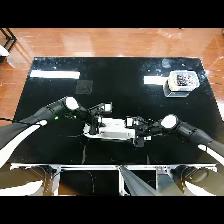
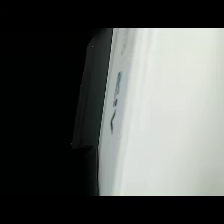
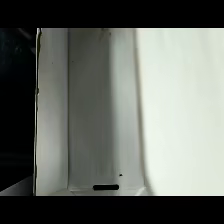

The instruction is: Fold the box and place the chain.

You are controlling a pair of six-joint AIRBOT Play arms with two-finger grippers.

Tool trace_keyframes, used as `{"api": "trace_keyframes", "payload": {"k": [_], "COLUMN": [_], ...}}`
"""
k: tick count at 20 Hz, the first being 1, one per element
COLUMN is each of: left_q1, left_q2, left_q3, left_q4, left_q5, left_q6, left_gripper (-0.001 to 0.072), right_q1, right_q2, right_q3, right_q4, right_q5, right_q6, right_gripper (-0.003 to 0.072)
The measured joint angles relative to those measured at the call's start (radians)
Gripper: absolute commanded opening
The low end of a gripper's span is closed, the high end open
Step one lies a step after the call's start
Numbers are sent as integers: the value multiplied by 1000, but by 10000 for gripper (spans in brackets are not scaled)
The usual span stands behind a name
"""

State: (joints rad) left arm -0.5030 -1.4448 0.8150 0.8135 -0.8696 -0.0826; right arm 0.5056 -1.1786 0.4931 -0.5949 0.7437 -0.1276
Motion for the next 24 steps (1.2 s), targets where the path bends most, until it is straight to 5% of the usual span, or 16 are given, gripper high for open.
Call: {"api": "trace_keyframes", "payload": {"k": [24], "left_q1": [0], "left_q2": [0], "left_q3": [0], "left_q4": [1], "left_q5": [-2], "left_q6": [0], "left_gripper": [16], "right_q1": [0], "right_q2": [-29], "right_q3": [-1], "right_q4": [-7], "right_q5": [-53], "right_q6": [-38], "right_gripper": [701]}}
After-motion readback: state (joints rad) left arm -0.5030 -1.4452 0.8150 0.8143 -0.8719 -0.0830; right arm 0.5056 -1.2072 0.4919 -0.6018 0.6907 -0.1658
